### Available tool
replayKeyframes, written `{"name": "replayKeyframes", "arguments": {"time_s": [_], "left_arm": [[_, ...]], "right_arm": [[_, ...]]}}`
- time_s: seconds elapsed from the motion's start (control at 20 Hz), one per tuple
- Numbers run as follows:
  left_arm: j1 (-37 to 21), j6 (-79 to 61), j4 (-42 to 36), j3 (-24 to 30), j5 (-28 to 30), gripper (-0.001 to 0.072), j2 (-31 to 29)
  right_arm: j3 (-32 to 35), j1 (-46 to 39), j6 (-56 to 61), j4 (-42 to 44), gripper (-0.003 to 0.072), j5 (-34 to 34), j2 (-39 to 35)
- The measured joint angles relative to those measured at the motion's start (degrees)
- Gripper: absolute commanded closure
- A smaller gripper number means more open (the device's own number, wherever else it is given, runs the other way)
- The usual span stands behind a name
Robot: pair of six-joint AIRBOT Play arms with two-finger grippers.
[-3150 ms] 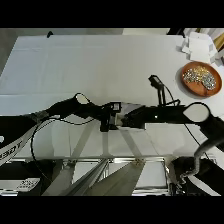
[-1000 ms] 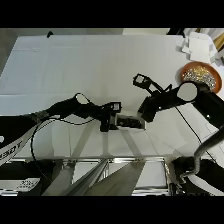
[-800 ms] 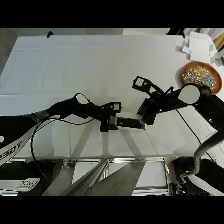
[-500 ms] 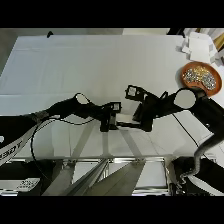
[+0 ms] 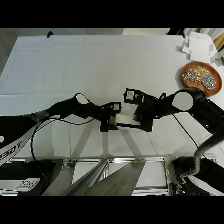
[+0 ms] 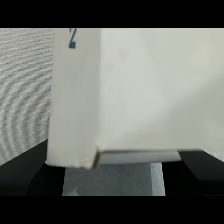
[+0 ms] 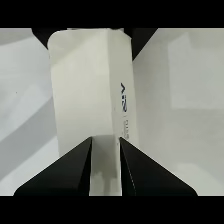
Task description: Fold the box and place the chain.
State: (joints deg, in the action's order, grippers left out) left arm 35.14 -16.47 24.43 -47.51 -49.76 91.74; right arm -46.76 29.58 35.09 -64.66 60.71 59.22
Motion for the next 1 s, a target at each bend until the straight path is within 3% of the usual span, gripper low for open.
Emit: {"name": "replayKeyframes", "arguments": {"time_s": [0.45,0.6,1.0], "left_arm": [[0.0,0.0,0.0,0.0,0.0,0.0319,0.0],[0.0,0.0,0.0,0.0,0.0,0.0319,0.0],[0.0,0.0,0.0,0.0,0.0,0.0319,0.0]], "right_arm": [[0.0,0.0,0.0,-1.6,0.0426,-1.5,1.7],[0.0,0.5,-0.1,-1.7,0.0304,-1.2,1.9],[0.1,3.4,0.0,-2.4,0.0315,-0.3,1.9]]}}
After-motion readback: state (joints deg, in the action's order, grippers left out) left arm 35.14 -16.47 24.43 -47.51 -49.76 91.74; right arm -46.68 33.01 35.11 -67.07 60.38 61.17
